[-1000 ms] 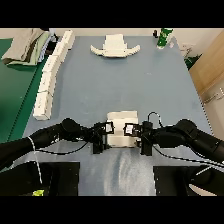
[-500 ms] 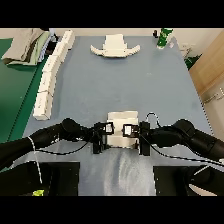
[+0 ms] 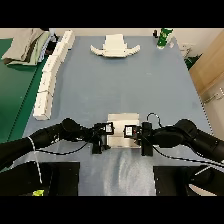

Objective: Fold the box.

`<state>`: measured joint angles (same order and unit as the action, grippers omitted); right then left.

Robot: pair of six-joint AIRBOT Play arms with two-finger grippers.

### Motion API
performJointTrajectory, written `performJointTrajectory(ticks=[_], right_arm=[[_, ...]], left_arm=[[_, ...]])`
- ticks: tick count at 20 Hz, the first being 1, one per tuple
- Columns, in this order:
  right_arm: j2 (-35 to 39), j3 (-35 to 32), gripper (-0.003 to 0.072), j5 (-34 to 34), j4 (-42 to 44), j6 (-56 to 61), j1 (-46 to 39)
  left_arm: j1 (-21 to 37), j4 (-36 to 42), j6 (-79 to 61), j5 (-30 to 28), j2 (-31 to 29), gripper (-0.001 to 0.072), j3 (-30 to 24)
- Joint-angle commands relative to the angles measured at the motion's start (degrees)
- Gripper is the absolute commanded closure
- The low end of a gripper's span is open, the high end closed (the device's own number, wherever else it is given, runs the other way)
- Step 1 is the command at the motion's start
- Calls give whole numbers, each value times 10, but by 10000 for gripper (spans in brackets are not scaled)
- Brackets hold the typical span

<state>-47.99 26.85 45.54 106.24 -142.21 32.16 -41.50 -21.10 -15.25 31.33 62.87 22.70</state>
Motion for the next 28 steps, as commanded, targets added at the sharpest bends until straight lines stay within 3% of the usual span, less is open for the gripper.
performJointTrajectory(ticks=[1, 8, 16, 18, 21, 23, 24, 25, 28], right_arm=[[41, 1, 603, 21, -43, 61, -4], [128, 1, 608, 76, -141, 159, -9], [50, -18, 571, 33, -114, 102, -7], [25, -18, 275, 17, -78, 66, -7], [18, -18, 358, 6, -67, 50, -7], [19, -18, 465, 0, -61, 45, -7], [19, -18, 471, -4, -49, 40, -7], [19, -18, 543, -9, -34, 30, -6], [15, -18, 544, -35, -2, -3, -6]], left_arm=[[0, 1, -1, -3, 0, 284, 0], [0, 1, -1, -3, 0, 284, 0], [0, 1, -1, -3, 0, 284, 0], [0, 1, -1, -3, 0, 284, 0], [0, 1, -1, -3, 0, 284, 0], [0, 1, -1, -3, 0, 284, 0], [0, 1, -1, -3, 0, 284, 0], [0, 1, -1, -3, 0, 284, 0], [0, 1, -1, -3, 0, 284, 0]])
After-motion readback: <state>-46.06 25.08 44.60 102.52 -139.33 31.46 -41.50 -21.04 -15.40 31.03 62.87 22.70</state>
